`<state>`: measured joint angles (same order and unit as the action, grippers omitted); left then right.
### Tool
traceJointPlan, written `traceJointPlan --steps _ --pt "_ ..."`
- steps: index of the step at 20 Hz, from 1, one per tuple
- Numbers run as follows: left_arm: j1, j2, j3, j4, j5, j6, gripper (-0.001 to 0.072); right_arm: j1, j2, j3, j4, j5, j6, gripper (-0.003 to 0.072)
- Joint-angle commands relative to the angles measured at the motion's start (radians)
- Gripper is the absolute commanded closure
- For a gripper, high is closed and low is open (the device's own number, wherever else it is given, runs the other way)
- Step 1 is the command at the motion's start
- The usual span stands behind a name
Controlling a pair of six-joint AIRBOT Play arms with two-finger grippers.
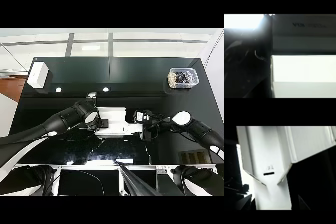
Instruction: Fold the box and place the chain.
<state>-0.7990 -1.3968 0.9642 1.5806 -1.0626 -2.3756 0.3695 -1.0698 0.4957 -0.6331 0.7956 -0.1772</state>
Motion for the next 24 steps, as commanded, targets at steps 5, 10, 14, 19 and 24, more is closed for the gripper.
traceJointPlan --steps 5,10,14,19,24 --pt "0.019 -0.010 -0.009 -0.019 0.034 0.081 0.0685 0.083 -0.021 0.004 -0.005 -0.027 -0.039 0.0092" --pt "0.019 -0.010 -0.009 -0.019 0.030 0.095 0.0685 0.120 -0.055 0.004 0.012 -0.089 -0.070 0.0182" --pt "0.019 -0.010 -0.009 -0.023 0.030 0.095 0.0685 0.120 -0.058 0.004 0.024 -0.104 -0.068 0.0372" --pt "0.019 -0.010 -0.009 -0.026 0.030 0.095 0.0685 0.125 -0.058 0.004 0.143 -0.104 -0.068 0.0399" --pt "0.019 -0.010 -0.009 -0.027 0.031 0.095 0.0685 0.148 -0.070 0.004 0.223 -0.135 -0.069 0.0486"
